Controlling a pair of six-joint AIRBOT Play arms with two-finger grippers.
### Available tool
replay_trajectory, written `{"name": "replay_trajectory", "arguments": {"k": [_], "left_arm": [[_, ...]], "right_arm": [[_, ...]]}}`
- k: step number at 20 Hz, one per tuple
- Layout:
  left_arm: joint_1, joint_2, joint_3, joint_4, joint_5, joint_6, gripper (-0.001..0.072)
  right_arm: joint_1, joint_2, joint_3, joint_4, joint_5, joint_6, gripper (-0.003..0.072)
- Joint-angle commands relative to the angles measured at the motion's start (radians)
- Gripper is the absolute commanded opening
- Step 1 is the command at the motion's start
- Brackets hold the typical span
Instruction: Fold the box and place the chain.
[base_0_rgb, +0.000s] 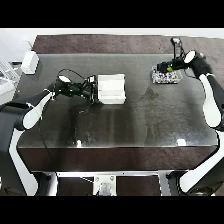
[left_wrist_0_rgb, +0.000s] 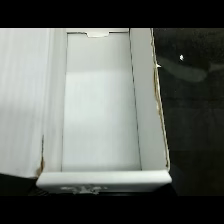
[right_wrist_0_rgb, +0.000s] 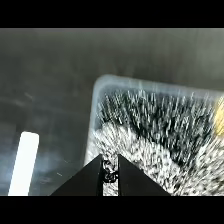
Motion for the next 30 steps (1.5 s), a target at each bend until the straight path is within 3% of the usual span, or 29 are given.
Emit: {"name": "replay_trajectory", "arguments": {"k": [1, 8, 16, 30], "left_arm": [[0.001, 0.0, 0.0, 0.0, 0.0, 0.0, 0.0408], [0.001, 0.0, 0.0, 0.0, 0.0, 0.0, 0.0408], [0.001, 0.0, 0.0, 0.0, 0.0, 0.0, 0.0408], [0.001, 0.0, 0.0, 0.0, 0.0, 0.0, 0.0408]], "right_arm": [[0.01, 0.072, 0.069, -0.008, 0.097, 0.003, 0.0012], [0.038, 0.327, 0.07, -0.009, 0.226, 0.002, 0.0012], [0.273, 0.605, 0.07, -0.009, 0.194, -0.037, 0.0012], [0.578, 0.617, -0.011, -0.044, 0.128, -0.056, 0.0012]]}}
